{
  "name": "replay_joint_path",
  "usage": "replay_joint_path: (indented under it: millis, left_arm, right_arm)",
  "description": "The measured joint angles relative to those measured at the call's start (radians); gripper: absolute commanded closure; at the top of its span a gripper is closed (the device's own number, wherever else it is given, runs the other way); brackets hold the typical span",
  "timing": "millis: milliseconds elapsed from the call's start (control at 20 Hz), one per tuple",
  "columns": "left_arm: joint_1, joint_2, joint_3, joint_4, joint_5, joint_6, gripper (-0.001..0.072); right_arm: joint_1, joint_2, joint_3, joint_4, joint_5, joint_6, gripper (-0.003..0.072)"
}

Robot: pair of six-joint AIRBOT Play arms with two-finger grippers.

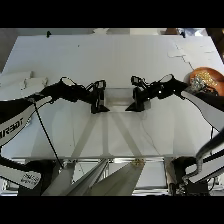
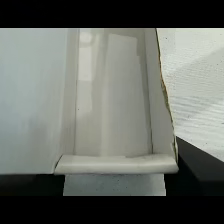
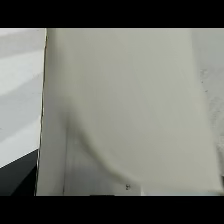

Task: Fold the box and place the chain.

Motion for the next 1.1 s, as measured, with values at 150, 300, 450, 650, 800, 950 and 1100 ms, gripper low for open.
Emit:
replay_joint_path:
  millis: [150,300,450,650,800,950,1100]
  left_arm:
    - [0.000,0.000,0.000,-0.001,0.001,0.000,0.0224]
    - [0.000,0.000,0.000,0.000,0.001,0.000,0.0224]
    - [0.000,0.000,0.000,0.000,0.002,0.000,0.0224]
    - [0.000,0.000,0.000,-0.001,0.003,0.000,0.0224]
    - [0.000,0.000,0.000,-0.001,0.003,0.000,0.0224]
    - [0.000,0.000,0.000,-0.002,0.004,0.000,0.0224]
    - [0.000,0.000,0.000,-0.002,0.004,0.000,0.0224]
  right_arm:
    - [-0.001,0.018,0.000,-0.030,-0.002,0.001,0.0019]
    - [-0.001,0.063,0.000,-0.106,0.000,0.007,0.0032]
    - [-0.001,0.127,0.000,-0.227,-0.002,0.069,0.0032]
    - [-0.001,0.225,0.000,-0.425,0.001,0.216,0.0344]
    - [-0.001,0.286,0.000,-0.501,0.053,0.327,0.0675]
    - [-0.001,0.329,0.000,-0.445,0.155,0.380,0.0676]
    - [0.005,0.346,0.000,-0.278,0.192,0.415,0.0682]
